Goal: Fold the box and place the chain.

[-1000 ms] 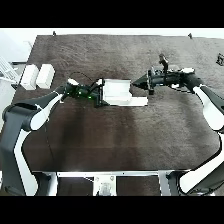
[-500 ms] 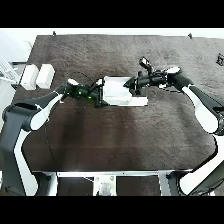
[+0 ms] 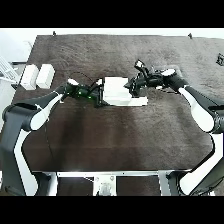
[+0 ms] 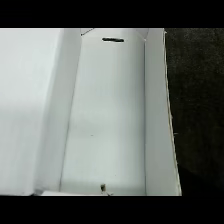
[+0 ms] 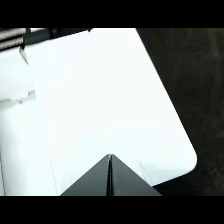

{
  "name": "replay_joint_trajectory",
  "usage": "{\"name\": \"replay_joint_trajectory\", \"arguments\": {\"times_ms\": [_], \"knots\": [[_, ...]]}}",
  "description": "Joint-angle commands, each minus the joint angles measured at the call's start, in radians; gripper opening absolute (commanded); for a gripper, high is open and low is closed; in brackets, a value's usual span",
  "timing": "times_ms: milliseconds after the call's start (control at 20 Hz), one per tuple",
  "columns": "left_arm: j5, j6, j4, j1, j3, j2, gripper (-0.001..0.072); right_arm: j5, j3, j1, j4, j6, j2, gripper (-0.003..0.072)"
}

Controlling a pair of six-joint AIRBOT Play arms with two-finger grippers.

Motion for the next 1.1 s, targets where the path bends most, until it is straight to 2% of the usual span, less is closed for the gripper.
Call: {"name": "replay_joint_trajectory", "arguments": {"times_ms": [0, 200, 400, 550, 700, 750, 800, 850, 1050], "knots": [[0.002, 0.001, 0.0, -0.001, 0.0, 0.0, 0.0342, -0.005, 0.004, 0.02, -0.064, 0.011, -0.009, 0.0005], [0.002, 0.001, 0.0, -0.001, 0.0, 0.0, 0.0342, 0.005, 0.042, 0.019, -0.06, 0.009, 0.001, 0.0004], [0.002, 0.001, 0.0, -0.001, 0.0, 0.0, 0.0342, 0.004, 0.043, 0.015, -0.047, 0.031, 0.089, 0.0], [0.002, 0.001, 0.0, -0.001, 0.0, 0.0, 0.0342, 0.004, -0.033, -0.003, -0.06, 0.044, 0.22, 0.0], [0.002, 0.001, 0.0, -0.001, 0.0, 0.0, 0.0342, 0.009, -0.148, -0.034, -0.163, 0.044, 0.317, 0.0007], [0.002, 0.001, 0.0, -0.001, 0.0, 0.0, 0.0342, 0.031, -0.172, -0.048, -0.187, 0.044, 0.316, 0.0203], [0.001, 0.001, 0.0, -0.001, 0.0, 0.0, 0.0342, 0.038, -0.196, -0.058, -0.208, 0.044, 0.312, 0.0518], [-0.001, 0.001, 0.0, -0.001, 0.0, 0.0, 0.0342, 0.038, -0.216, -0.063, -0.231, 0.039, 0.308, 0.065], [-0.001, -0.001, 0.0, -0.001, 0.0, 0.0, 0.0342, 0.038, -0.24, -0.062, -0.263, -0.034, 0.266, 0.0649]]}}
